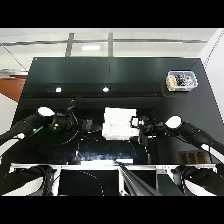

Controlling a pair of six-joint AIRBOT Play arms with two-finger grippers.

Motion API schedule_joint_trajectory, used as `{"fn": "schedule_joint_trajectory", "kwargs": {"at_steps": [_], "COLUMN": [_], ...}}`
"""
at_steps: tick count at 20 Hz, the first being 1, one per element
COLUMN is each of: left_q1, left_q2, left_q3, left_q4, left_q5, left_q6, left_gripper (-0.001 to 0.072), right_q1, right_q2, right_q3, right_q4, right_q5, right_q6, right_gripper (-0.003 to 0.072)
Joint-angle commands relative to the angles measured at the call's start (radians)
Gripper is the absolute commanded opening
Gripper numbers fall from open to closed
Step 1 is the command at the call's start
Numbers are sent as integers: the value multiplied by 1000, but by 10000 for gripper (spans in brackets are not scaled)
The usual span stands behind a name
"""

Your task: Fold the box and place the chain.

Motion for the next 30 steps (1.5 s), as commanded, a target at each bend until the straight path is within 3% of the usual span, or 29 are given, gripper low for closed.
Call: {"fn": "schedule_joint_trajectory", "kwargs": {"at_steps": [1,21,26,30], "left_q1": [-27,-193,-335,-399], "left_q2": [17,31,31,31], "left_q3": [42,56,158,190], "left_q4": [82,121,430,611], "left_q5": [11,182,251,248], "left_q6": [-106,-269,-612,-845], "left_gripper": [652,638,636,636], "right_q1": [1,1,1,1], "right_q2": [0,0,0,0], "right_q3": [0,0,0,0], "right_q4": [0,0,0,0], "right_q5": [0,-1,-1,-1], "right_q6": [0,0,0,0], "right_gripper": [543,542,542,543]}}
